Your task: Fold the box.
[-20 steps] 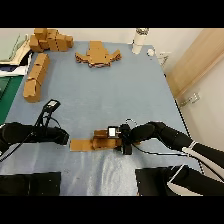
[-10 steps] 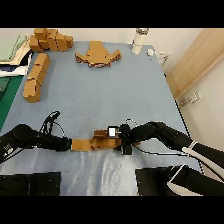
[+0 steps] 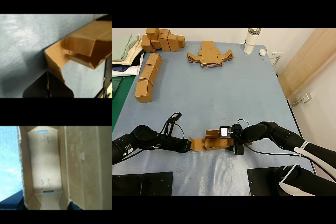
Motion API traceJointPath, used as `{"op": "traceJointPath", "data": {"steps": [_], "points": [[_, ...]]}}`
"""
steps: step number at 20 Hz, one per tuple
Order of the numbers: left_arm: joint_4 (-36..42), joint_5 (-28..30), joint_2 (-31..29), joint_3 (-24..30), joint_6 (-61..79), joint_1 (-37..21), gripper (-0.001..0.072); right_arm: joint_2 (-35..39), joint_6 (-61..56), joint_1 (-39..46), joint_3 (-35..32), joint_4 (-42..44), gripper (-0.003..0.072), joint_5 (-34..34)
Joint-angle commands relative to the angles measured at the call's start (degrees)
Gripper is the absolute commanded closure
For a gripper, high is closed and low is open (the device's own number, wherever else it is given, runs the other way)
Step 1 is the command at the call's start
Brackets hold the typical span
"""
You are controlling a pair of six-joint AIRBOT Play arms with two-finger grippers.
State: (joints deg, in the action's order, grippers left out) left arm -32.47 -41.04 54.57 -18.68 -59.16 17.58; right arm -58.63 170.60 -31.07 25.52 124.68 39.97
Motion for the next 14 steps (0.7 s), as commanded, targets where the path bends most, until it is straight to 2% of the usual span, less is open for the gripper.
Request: {"op": "traceJointPath", "data": {"steps": [1,5,11,12,13,14], "points": [[2.6,2.3,0.7,-1.8,1.3,3.4,0.0700,0.0,0.0,0.0,0.0,0.0,0.0105,0.0],[2.7,-1.2,0.7,-4.0,1.2,3.5,0.0700,0.0,0.0,0.0,0.0,0.0,0.0105,0.0],[2.7,-3.3,0.7,-5.1,-0.9,3.4,0.0695,0.0,0.0,0.0,0.0,0.0,0.0105,0.0],[2.6,-3.6,0.7,-5.6,-0.9,3.4,0.0576,0.0,0.0,0.0,0.0,0.0,0.0105,0.0],[2.6,-3.5,0.7,-6.1,-0.9,3.4,0.0379,0.0,0.0,0.0,0.0,0.0,0.0106,0.0],[2.6,-3.5,0.7,-6.6,-0.9,3.4,0.0361,0.0,0.0,0.0,0.0,0.0,0.0105,0.0]]}}
